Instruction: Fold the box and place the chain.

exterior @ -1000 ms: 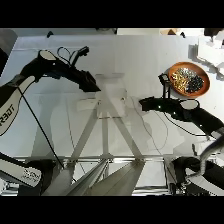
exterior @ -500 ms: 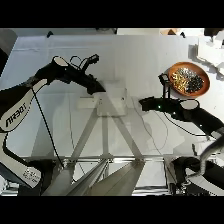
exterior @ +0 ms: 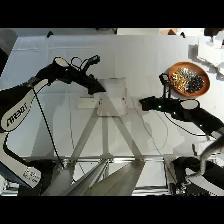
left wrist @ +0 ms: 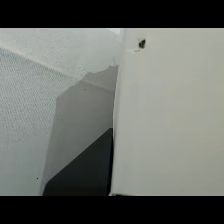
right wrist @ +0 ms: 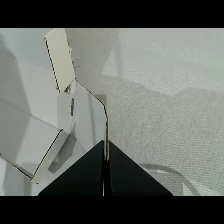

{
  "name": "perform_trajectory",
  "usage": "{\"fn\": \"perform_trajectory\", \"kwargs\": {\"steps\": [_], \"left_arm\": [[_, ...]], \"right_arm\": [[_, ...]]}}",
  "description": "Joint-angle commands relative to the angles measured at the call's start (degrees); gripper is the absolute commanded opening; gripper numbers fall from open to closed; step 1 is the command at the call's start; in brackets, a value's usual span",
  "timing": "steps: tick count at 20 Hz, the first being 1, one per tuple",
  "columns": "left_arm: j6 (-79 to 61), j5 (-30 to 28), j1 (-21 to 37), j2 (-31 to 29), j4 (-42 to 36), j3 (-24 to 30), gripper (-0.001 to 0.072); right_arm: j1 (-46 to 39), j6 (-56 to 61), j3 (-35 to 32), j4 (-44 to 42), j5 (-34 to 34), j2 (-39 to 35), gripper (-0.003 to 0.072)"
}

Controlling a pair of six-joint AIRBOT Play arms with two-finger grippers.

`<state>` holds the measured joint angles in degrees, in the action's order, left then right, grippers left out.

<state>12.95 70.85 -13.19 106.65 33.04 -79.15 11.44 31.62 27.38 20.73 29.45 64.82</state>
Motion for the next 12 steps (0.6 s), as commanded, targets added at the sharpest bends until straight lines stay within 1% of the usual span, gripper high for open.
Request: {"fn": "perform_trajectory", "kwargs": {"steps": [1, 11, 12], "left_arm": [[0.2, -0.4, -0.1, 0.0, 0.0, 0.0, 0.0012], [0.1, 0.6, -0.1, 0.0, 0.0, 0.0, 0.0008], [0.1, 1.0, -0.1, -0.1, 0.0, 0.0, 0.0008]], "right_arm": [[0.0, 0.0, 0.0, 0.0, 0.1, 0.0, 0.0014], [0.0, 0.0, 0.0, -0.2, 0.1, 0.0, 0.0018], [0.0, 0.0, 0.0, -0.2, 0.4, -0.1, 0.0068]]}}
